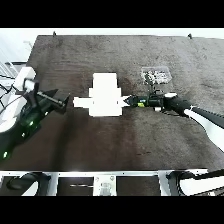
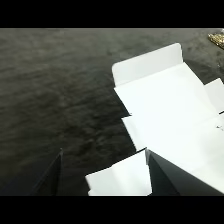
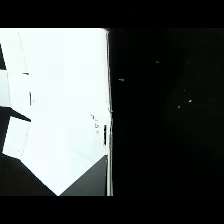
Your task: Fold the box and place the chain.
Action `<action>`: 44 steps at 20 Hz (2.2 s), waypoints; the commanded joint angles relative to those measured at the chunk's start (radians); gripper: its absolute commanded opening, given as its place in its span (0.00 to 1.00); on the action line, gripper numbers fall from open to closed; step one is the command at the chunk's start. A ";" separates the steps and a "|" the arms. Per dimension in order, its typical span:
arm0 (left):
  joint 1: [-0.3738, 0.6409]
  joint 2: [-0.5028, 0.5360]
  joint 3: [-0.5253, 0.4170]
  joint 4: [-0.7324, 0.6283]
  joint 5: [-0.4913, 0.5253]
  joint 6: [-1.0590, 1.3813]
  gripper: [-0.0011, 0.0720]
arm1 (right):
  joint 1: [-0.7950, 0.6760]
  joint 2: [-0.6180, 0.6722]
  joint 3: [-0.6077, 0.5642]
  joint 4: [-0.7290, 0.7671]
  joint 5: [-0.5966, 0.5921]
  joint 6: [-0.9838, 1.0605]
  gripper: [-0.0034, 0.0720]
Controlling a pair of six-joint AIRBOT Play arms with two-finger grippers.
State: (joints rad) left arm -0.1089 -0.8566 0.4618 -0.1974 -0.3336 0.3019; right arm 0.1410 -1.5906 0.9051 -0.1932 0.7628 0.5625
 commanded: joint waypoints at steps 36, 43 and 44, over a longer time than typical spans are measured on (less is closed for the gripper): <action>-0.002 -1.351 1.521 0.838 -0.994 -1.034 0.82 | 0.001 -0.002 -0.018 0.059 -0.018 -0.163 0.05; -0.002 -1.360 1.521 0.810 -1.026 -1.002 0.57 | 0.001 -0.002 -0.018 0.059 -0.018 -0.164 0.05; -0.002 -1.360 1.521 0.806 -1.041 -0.999 0.57 | 0.001 -0.002 -0.018 0.059 -0.018 -0.164 0.05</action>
State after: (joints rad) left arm -0.1112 -2.2139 1.9820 0.6178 -1.3510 -0.7128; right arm 0.1417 -1.5917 0.8875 -0.1345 0.7444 0.3985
